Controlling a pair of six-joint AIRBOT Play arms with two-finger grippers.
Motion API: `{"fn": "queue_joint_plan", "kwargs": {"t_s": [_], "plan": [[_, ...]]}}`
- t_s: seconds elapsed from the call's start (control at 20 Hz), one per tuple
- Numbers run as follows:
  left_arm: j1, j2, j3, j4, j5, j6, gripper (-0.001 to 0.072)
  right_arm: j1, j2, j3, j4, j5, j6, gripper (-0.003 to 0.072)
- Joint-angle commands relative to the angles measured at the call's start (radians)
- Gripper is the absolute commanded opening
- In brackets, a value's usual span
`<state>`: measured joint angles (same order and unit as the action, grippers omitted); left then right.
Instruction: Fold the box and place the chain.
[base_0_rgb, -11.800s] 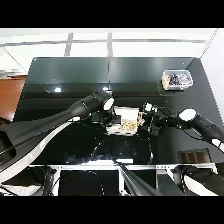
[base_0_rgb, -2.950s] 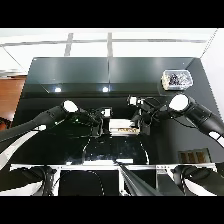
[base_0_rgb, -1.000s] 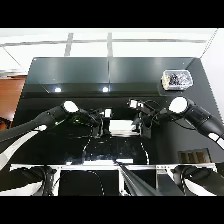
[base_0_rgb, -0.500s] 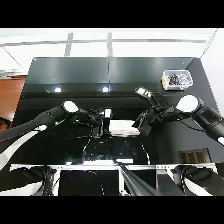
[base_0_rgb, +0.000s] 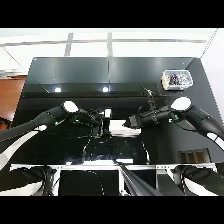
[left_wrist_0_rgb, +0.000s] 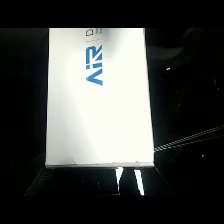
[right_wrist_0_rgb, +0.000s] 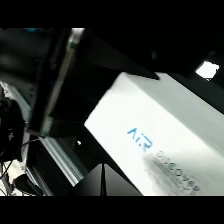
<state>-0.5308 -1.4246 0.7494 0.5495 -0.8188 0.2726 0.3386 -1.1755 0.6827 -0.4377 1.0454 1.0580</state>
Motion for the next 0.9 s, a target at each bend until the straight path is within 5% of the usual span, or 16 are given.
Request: {"fn": "queue_joint_plan", "kwargs": {"t_s": [0.0, 0.55, 0.85], "plan": [[0.000, 0.000, 0.000, 0.000, 0.000, 0.000, 0.0396, 0.000, -0.060, -0.006, -0.067, -0.016, 0.083, 0.0011], [0.000, 0.000, 0.000, 0.000, 0.000, 0.000, 0.0396, 0.000, -0.076, -0.026, -0.143, -0.085, 0.087, 0.0011], [0.000, 0.000, 0.000, -0.019, -0.011, 0.000, 0.0395, -0.063, 0.021, 0.137, -0.204, 0.063, 0.018, 0.0011]]}}
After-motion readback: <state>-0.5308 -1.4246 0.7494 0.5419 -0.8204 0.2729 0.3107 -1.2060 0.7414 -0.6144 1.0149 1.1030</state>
